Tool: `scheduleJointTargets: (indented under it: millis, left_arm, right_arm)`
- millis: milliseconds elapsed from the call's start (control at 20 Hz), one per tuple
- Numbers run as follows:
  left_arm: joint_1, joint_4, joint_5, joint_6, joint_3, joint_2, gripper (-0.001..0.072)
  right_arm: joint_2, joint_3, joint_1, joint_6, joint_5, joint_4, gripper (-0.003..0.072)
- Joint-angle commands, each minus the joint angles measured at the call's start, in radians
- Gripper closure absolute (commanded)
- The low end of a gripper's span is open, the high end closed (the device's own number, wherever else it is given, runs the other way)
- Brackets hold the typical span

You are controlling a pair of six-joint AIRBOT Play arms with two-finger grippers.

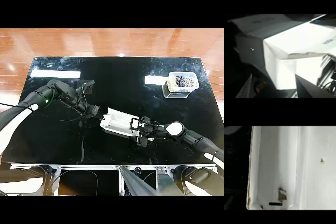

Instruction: Fold the box and place the chain.

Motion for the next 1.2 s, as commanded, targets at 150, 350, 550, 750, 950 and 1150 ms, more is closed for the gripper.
scheduleJointTargets:
  millis: [150, 350, 550, 750, 950, 1150]
  left_arm:
    - [-0.062, -0.006, -0.029, -0.012, 0.016, 0.000, 0.0089]
    - [-0.117, 0.010, -0.073, -0.059, 0.016, 0.001, 0.0090]
    - [-0.178, 0.134, -0.149, -0.161, 0.017, 0.018, 0.0103]
    - [-0.228, 0.163, -0.213, -0.229, 0.023, 0.025, 0.0103]
    - [-0.280, 0.250, -0.235, -0.322, 0.024, 0.025, 0.0111]
    - [-0.337, 0.423, -0.250, -0.486, 0.046, 0.025, 0.0121]
  right_arm:
    - [0.000, 0.000, 0.001, 0.000, -0.001, 0.001, 0.0192]
    - [0.000, 0.000, 0.001, 0.000, -0.001, 0.001, 0.0191]
    - [0.000, 0.000, 0.001, 0.000, -0.001, 0.001, 0.0191]
    - [0.000, 0.000, 0.001, 0.000, -0.001, 0.001, 0.0191]
    - [0.000, 0.000, 0.001, 0.000, -0.001, 0.001, 0.0191]
    - [0.000, 0.000, 0.001, 0.001, -0.002, 0.001, 0.0191]
